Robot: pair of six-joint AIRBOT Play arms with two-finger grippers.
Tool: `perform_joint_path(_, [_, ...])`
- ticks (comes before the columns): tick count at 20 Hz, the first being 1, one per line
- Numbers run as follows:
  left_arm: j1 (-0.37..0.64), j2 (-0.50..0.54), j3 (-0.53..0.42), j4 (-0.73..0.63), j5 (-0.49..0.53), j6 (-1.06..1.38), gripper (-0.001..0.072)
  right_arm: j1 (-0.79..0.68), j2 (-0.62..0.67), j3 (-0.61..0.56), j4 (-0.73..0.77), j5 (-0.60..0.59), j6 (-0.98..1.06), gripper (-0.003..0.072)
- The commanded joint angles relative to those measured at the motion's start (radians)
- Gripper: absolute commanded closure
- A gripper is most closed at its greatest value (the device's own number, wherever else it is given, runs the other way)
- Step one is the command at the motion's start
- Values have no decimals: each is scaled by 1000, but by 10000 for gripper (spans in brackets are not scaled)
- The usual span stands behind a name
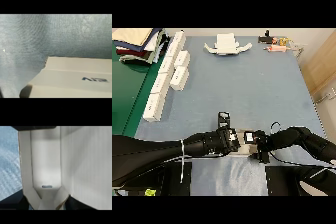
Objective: Fold the box.
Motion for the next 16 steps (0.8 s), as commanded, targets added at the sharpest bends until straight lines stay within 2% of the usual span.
perform_joint_path(1, [1,-1,0,8,-24,-4,695,0,0,0,0,0,0,164])
perform_joint_path(3, [1,0,2,6,-21,-5,675,0,0,0,0,0,0,163])
perform_joint_path(5, [1,0,8,7,-21,-10,159,0,0,0,0,0,0,163])
perform_joint_path(12, [3,13,32,-8,-24,-11,163,0,0,0,0,0,0,164])
perform_joint_path(16, [3,108,53,-3,-101,-10,164,0,0,0,0,0,0,164])
